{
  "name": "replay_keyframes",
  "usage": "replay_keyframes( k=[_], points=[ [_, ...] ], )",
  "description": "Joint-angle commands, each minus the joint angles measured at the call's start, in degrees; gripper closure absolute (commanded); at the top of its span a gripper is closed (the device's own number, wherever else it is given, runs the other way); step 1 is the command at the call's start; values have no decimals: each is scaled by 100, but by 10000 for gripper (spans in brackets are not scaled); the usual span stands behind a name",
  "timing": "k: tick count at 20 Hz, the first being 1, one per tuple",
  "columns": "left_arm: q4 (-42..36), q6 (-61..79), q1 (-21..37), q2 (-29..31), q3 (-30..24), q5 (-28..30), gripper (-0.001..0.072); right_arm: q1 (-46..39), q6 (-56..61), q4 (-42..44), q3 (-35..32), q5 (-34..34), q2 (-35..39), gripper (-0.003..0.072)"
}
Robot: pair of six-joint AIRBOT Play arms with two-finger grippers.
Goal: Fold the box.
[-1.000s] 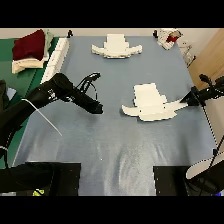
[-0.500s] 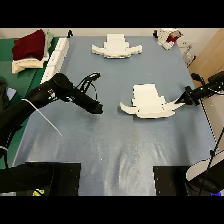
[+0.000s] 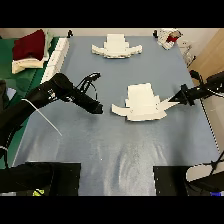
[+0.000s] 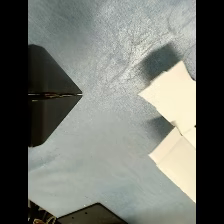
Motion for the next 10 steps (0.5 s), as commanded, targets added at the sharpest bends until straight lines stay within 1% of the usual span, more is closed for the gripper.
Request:
replay_keyframes(
  k=[1,3,5,8,10],
  points=[
    [2,2,-2,0,-2,2,697,507,48,138,-1438,815,1137,683],
    [0,2,-2,0,-2,0,697,931,195,181,-2387,1362,1902,682],
    [0,2,-2,0,-2,2,696,1368,413,208,-3191,1895,2618,683],
    [-2,2,-2,0,-2,2,696,1989,789,210,-4081,2739,3526,682],
    [-9,2,-4,0,-2,2,697,2293,1051,146,-4448,3191,3908,682]
  ],
)
